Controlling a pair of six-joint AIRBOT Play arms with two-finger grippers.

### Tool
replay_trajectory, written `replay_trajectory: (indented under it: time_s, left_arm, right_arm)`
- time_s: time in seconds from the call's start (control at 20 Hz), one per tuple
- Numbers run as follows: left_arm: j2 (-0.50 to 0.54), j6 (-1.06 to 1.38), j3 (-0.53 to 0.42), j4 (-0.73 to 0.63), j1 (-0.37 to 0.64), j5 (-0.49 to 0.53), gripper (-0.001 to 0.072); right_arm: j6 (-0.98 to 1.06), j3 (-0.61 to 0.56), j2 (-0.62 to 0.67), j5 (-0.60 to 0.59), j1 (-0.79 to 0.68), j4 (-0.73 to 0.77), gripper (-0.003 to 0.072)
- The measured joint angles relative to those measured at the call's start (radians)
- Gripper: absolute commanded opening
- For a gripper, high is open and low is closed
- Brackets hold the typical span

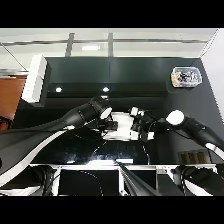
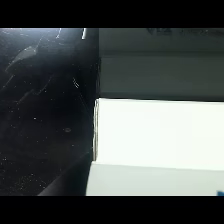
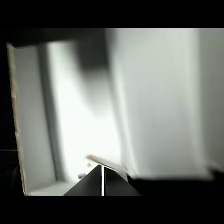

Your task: Fold the box and place the chain.

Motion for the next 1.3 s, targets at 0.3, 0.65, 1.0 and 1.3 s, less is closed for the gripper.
replay_trajectory:
  time_s: [0.3,0.65,1.0,1.3]
  left_arm:
    - [0.0,0.0,0.0,0.0,0.0,0.0,0.0028]
    - [0.0,0.0,0.0,0.0,0.0,0.001,0.0029]
    - [0.0,0.0,0.0,0.0,0.0,0.002,0.0029]
    - [0.0,0.0,0.0,0.0,0.0,0.002,0.0029]
  right_arm:
    - [0.647,-0.012,0.148,0.175,-0.397,-0.187,0.0013]
    - [1.027,-0.189,0.1,0.291,-0.666,-0.114,0.0013]
    - [0.874,-0.246,-0.047,0.29,-0.528,0.207,0.0014]
    - [0.77,-0.225,-0.08,0.321,-0.423,0.361,0.0332]
